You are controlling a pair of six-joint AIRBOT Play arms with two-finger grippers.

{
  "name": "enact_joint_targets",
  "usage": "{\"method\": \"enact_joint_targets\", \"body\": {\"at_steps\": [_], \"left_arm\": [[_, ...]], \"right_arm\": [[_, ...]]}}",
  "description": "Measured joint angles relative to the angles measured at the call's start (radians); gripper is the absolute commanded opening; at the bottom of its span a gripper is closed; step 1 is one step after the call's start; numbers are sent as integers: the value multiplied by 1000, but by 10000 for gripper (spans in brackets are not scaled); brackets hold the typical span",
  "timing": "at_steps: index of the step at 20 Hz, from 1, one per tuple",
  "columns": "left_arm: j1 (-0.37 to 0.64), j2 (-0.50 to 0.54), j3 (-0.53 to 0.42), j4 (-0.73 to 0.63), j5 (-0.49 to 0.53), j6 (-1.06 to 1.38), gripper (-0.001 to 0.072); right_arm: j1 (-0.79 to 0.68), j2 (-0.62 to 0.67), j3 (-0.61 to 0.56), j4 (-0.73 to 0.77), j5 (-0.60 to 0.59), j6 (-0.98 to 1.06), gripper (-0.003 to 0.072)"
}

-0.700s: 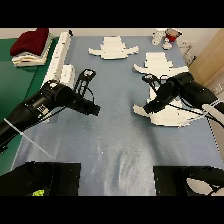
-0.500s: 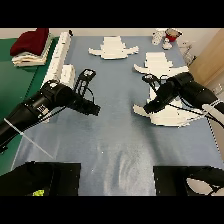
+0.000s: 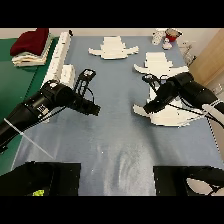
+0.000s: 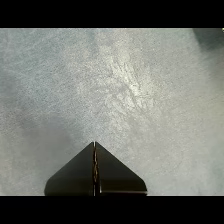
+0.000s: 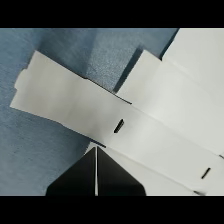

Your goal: Fold the box.

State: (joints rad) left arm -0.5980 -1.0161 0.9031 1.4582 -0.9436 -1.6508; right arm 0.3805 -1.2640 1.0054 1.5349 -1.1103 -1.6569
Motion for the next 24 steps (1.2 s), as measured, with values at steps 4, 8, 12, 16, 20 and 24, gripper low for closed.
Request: {"method": "enact_joint_targets", "body": {"at_steps": [4, 8, 12, 16, 20, 24], "left_arm": [[0, 0, 0, 0, 17, 0, 14], [0, 0, 0, -5, 59, 0, 14], [-1, -1, 0, -24, 97, -16, 30], [0, -1, 0, -53, 117, -47, 707], [0, -2, 0, -102, 122, -68, 706], [0, -2, 0, -155, 122, -75, 707]], "right_arm": [[0, 0, 0, 97, 20, 18, 26], [-5, 0, 15, 179, 13, 196, 251], [-98, 0, 104, 48, -115, 335, 357], [-355, -6, 171, -93, -208, 342, 464], [-690, -66, 192, -33, -228, 157, 464], [-976, -195, 223, 251, -256, -122, 464]]}}
